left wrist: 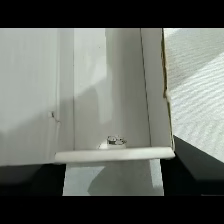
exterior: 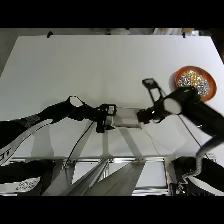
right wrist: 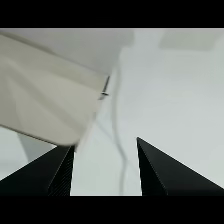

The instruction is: Fold the box and place the chain.

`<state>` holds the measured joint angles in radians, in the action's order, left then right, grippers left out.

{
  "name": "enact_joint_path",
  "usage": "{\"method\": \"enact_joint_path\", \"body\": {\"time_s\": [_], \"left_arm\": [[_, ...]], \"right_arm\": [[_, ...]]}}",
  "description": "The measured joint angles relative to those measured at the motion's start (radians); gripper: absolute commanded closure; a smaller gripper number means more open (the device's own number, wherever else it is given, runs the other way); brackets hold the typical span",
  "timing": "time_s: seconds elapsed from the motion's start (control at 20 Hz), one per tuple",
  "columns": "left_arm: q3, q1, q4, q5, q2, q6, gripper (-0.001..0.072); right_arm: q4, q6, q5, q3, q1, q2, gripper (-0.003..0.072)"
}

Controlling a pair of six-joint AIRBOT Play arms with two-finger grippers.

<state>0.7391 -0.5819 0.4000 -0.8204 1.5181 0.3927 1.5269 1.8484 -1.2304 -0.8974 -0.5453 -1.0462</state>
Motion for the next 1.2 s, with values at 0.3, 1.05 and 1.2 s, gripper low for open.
{"method": "enact_joint_path", "body": {"time_s": [0.3,1.05,1.2], "left_arm": [[0.0,0.0,0.0,0.0,0.0,0.0,0.0437],[0.0,0.0,0.0,0.0,0.0,0.0,0.0437],[0.0,0.0,0.0,0.0,0.0,0.0,0.0437]], "right_arm": [[0.042,-0.259,0.02,-0.194,0.387,-0.053,0.0293],[0.038,-0.382,0.198,-0.272,0.906,-0.492,0.0451],[0.021,-0.383,0.204,-0.272,0.914,-0.519,0.0597]]}}
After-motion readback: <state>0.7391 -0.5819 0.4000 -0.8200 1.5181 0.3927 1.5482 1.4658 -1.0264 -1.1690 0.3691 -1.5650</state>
